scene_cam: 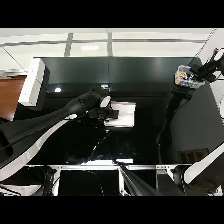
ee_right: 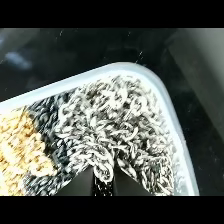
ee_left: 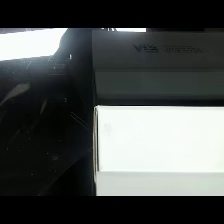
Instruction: Fold the box and place the chain.
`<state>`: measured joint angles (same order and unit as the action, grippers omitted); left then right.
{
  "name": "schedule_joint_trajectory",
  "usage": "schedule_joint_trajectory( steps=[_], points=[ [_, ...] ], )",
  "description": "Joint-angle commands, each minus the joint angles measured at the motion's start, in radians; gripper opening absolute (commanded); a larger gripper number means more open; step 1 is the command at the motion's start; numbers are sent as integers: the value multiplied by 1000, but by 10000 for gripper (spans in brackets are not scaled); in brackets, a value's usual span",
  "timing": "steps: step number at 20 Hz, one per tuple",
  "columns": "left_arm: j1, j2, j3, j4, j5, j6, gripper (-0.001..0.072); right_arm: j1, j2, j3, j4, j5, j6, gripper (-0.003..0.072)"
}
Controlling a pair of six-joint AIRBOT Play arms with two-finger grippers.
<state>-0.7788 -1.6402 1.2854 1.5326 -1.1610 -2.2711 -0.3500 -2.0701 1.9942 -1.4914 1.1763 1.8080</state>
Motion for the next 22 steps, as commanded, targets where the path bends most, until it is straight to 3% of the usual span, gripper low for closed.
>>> schedule_joint_trajectory(
  steps=[1,7,13,22],
  points=[
    [1,-1,1,0,6,0,29,1,24,57,-2,81,-64,19],
    [2,-1,1,0,8,0,29,1,245,59,3,169,-222,18],
    [2,-1,1,0,9,0,29,-5,458,59,158,142,-280,18],
    [2,-1,1,0,9,0,29,-32,641,60,276,76,-291,17]
  ],
)
